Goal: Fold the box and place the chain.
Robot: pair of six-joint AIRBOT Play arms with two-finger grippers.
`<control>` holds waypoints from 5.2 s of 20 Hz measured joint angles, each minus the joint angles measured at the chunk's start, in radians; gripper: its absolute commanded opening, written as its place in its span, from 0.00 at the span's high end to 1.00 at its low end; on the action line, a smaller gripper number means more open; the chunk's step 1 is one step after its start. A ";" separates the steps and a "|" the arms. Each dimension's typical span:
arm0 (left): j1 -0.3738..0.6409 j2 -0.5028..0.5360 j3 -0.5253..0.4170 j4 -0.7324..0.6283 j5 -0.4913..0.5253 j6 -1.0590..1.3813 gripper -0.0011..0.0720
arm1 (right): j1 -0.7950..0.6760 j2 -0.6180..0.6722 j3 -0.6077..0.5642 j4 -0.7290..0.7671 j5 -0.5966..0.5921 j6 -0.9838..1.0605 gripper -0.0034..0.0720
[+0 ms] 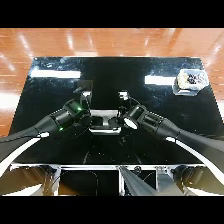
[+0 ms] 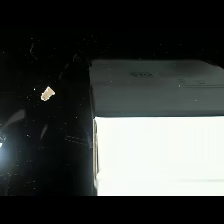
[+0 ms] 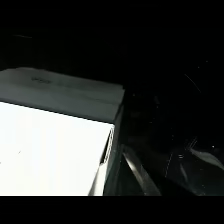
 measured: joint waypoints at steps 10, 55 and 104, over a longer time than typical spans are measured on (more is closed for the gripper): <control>-0.003 0.000 0.000 0.005 0.002 -0.002 0.95 | 0.001 -0.034 0.021 0.032 -0.031 -0.042 0.68; -0.004 0.000 0.000 -0.005 -0.010 -0.003 0.96 | 0.000 -0.071 0.061 0.080 -0.027 -0.121 0.45; -0.004 0.000 0.000 0.006 -0.021 -0.010 0.95 | -0.051 -0.169 0.187 0.059 0.149 0.094 0.92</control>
